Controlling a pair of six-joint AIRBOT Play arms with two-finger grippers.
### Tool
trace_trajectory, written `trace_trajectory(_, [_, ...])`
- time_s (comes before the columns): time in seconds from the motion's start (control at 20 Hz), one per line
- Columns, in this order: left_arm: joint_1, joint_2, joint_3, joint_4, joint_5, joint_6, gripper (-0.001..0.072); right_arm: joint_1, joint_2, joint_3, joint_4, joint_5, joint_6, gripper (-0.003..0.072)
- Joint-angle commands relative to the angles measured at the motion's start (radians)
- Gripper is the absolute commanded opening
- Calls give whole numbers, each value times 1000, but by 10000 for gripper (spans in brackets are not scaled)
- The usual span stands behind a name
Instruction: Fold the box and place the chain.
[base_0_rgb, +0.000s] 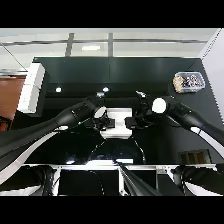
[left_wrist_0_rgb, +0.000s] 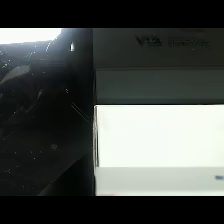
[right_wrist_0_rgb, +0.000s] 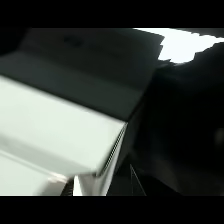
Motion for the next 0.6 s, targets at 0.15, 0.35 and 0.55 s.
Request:
trace_trajectory(0.15, [1,0,1,0,-3,2,26,165,-106,161,-322,153,339,376])
trace_trajectory(0.35, [1,0,1,1,-6,2,26,183,-146,163,-328,166,422,375])
trace_trajectory(0.55, [1,0,1,1,-6,2,26,183,-163,163,-320,166,433,305])
